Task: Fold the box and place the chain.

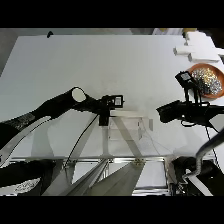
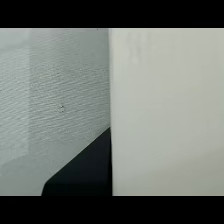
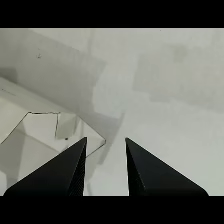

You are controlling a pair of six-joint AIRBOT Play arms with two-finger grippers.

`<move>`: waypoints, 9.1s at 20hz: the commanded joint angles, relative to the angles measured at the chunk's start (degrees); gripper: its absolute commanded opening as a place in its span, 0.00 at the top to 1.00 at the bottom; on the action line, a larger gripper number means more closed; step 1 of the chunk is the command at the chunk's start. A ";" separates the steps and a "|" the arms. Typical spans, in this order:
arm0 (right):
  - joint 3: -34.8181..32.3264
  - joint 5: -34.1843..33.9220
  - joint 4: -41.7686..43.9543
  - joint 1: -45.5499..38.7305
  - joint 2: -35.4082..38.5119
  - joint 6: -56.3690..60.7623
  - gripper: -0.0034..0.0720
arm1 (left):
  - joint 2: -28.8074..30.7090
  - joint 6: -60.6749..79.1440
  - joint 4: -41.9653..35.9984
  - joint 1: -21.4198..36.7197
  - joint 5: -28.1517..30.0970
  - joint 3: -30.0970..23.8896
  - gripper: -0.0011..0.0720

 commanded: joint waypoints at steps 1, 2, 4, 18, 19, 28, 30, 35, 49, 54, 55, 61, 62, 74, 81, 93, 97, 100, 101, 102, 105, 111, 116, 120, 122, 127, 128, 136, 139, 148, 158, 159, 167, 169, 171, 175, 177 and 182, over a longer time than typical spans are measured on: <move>0.00 -0.02 0.02 0.04 0.04 0.02 0.59 | -0.94 0.48 -0.24 -0.04 0.31 -0.02 0.98; 0.00 -0.02 0.02 0.04 0.04 0.00 0.59 | -1.70 0.48 -0.81 -0.04 0.31 -0.02 0.98; 0.00 -0.02 0.00 0.04 0.04 0.00 0.59 | -3.15 0.39 -3.15 -0.04 0.33 -0.02 0.98; 0.00 -0.02 0.00 0.04 0.02 0.00 0.59 | -3.98 -2.82 -4.52 -0.07 1.62 0.00 0.99; 0.00 -0.02 -0.02 0.04 0.02 0.00 0.59 | -3.98 -3.21 -4.48 -0.20 2.01 0.00 0.99; 0.00 0.00 0.00 0.04 -0.02 0.00 0.59 | -2.58 -3.82 -0.72 -4.22 6.49 0.00 0.99; 0.00 0.00 0.00 0.04 -0.02 0.00 0.59 | -2.58 -3.80 -0.74 -4.22 6.49 0.00 0.99; 0.00 0.00 0.00 0.04 -0.02 0.00 0.59 | -2.58 -3.80 -0.81 -4.22 6.47 0.00 0.96; -8.66 8.59 12.13 3.58 -0.20 -43.21 0.94 | -2.58 -3.80 -1.07 -4.26 6.27 0.00 0.96; -10.75 5.16 4.96 16.85 -3.17 -52.09 0.76 | -2.58 -3.78 -1.05 -4.26 6.25 0.00 0.96; -11.39 2.89 1.70 18.32 -3.80 -52.11 0.46 | -2.58 -3.78 -1.07 -4.26 6.21 0.00 0.96; -16.22 -10.67 -4.52 24.61 -3.76 -52.30 0.10 | -2.58 -3.78 -1.05 -4.31 5.99 0.00 0.96; -17.38 -14.69 -4.87 25.40 -3.80 -52.30 0.10 | -2.58 -3.78 -1.05 -4.31 5.99 0.00 0.96; -16.06 -19.39 -10.82 23.34 -4.35 -50.31 0.10 | -2.58 -3.78 -1.05 -4.31 5.86 0.00 0.96; -15.82 -19.34 0.94 14.36 -4.35 -50.86 0.10 | -2.58 -3.78 -1.05 -4.31 5.84 0.00 0.96; -15.82 -19.26 22.32 1.09 -8.33 -71.95 0.10 | -2.58 -3.78 -1.05 -4.31 5.84 0.00 0.96; -15.82 -19.26 26.73 1.11 -12.09 -77.77 0.10 | -2.58 -3.80 -1.05 -4.31 5.84 0.00 0.96; -15.82 -18.86 28.79 1.09 -13.25 -83.54 0.10 | -2.58 -3.78 -1.05 -4.31 5.84 0.00 0.96; -15.82 -18.25 29.68 0.37 -13.29 -85.00 0.10 | -2.58 -3.80 -1.05 -4.31 5.84 0.00 0.96; -15.82 -17.27 30.80 -0.96 -13.29 -86.62 0.10 | -2.58 -3.80 -1.05 -4.31 5.84 0.00 0.96; -15.82 -13.86 31.52 -5.92 -13.31 -90.71 0.10 | -2.58 -3.80 -1.05 -4.31 5.84 0.00 0.96; -15.82 -11.54 41.83 -7.78 -19.32 -102.38 0.05 | -2.58 -3.78 -1.05 -4.31 5.81 0.00 0.96; -15.80 -7.52 44.85 -9.79 -24.63 -109.74 0.05 | -2.58 -3.78 -1.07 -4.31 5.84 0.00 0.96; -15.82 -6.62 44.09 -10.32 -26.08 -110.03 0.05 | -2.58 -3.80 -1.07 -4.31 5.84 0.00 0.96; -15.82 -5.92 44.28 -9.97 -26.51 -111.89 0.06 | -2.58 -3.78 -1.05 -4.31 5.84 0.00 0.96; -15.82 -6.05 46.31 -8.96 -26.77 -112.06 0.09 | -2.58 -3.78 -1.05 -4.31 5.84 0.00 0.96; -15.82 -6.10 46.12 -8.96 -26.77 -112.06 0.09 | -2.58 -3.78 -1.05 -4.31 5.84 0.00 0.96; -15.82 -7.17 46.84 -8.96 -29.35 -112.32 0.11 | -2.58 -3.80 -1.07 -4.31 5.84 0.00 0.96; -15.82 -7.43 47.80 -8.96 -30.32 -114.25 0.12 | -2.58 -3.78 -1.05 -4.31 5.84 0.00 0.96; -15.82 -7.72 48.30 -8.96 -31.52 -115.30 0.43 | -2.58 -3.78 -1.05 -4.31 5.84 0.00 0.96; -15.82 -7.48 48.30 -8.96 -31.50 -115.27 0.37 | -2.58 -3.78 -1.05 -4.31 5.84 0.00 0.96; -15.82 -7.48 48.30 -8.96 -31.50 -115.27 0.37 | -2.58 -3.78 -1.05 -4.31 5.84 0.00 0.96; -15.82 -7.48 48.33 -8.96 -31.50 -115.27 0.37 | -2.58 -3.78 -1.05 -4.31 5.84 0.00 0.96; -15.82 -7.48 48.33 -8.96 -31.50 -115.27 0.37 | -2.58 -3.78 -1.05 -4.31 5.84 0.00 0.96; -15.82 -7.48 48.30 -8.96 -31.50 -115.27 0.37 | -2.58 -3.78 -1.05 -4.31 5.84 0.00 0.96; -15.82 -7.48 48.33 -8.96 -31.50 -115.27 0.37 | -2.58 -3.78 -1.05 -4.31 5.81 0.00 0.96; -15.82 -7.48 48.30 -8.96 -31.50 -115.27 0.37 | -2.49 -3.78 -1.01 -4.24 5.84 0.00 0.96; -15.82 -7.48 48.33 -8.96 -31.50 -115.27 0.37 | 0.46 -4.20 3.13 -4.04 5.33 0.00 0.19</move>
